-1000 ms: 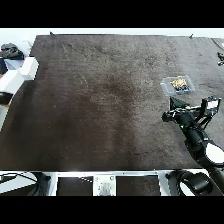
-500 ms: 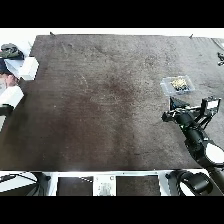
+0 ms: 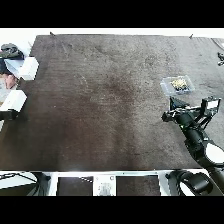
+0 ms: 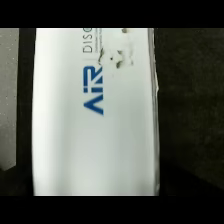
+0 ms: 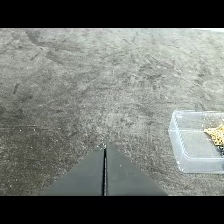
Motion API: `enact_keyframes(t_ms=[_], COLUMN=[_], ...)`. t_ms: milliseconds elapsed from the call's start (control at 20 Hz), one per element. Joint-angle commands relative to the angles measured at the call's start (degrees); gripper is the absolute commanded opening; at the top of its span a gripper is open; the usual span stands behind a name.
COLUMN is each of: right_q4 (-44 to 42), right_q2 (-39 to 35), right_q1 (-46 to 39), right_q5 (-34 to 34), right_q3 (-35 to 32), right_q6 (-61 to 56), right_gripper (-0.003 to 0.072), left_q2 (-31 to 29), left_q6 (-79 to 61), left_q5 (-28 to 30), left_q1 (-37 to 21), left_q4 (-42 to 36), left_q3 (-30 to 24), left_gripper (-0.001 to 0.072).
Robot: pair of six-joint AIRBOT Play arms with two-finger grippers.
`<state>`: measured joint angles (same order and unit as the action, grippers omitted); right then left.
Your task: Fold the box and place the chain.
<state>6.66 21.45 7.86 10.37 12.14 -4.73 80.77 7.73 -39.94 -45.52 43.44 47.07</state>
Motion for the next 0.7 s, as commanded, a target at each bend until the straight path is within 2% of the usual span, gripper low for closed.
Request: enact_keyframes(t_ms=[0, 350, 450, 550, 600, 650], right_q4=[-0.02, -0.02, -0.02, -0.02, -0.02, -0.02], right_q2=[-0.02, -0.02, -0.02, -0.02, -0.02, -0.02], right_q1=[-0.02, -0.02, -0.02, -0.02, -0.02, -0.02], right_q5=[0.0, -0.02, -0.02, -0.02, 0.0, -0.02], right_q3=[0.0, 0.0, 0.0, 0.0, 0.0, 0.0], right_q6=[0.0, 0.0, 0.0, 0.0, 0.0, 0.0], right_gripper=[-0.0014, -0.0013, -0.0013, -0.0014, -0.0013, -0.0013], left_q2=[-0.72, -12.22, -15.37, -17.75, -18.51, -19.12], left_q6=[-1.73, -0.5, -0.76, -1.16, -2.45, -4.63], left_q5=[0.17, -8.11, -9.14, -9.6, -10.62, -12.52], left_q1=[0.0, 0.02, 0.02, 0.02, 0.02, 0.02], left_q4=[0.37, -1.38, -5.95, -14.84, -19.85, -25.16], left_q3=[1.09, 6.93, 7.98, 8.17, 8.24, 8.24], left_gripper=[0.0703, 0.0701, 0.07, 0.0699, 0.067, 0.0392])
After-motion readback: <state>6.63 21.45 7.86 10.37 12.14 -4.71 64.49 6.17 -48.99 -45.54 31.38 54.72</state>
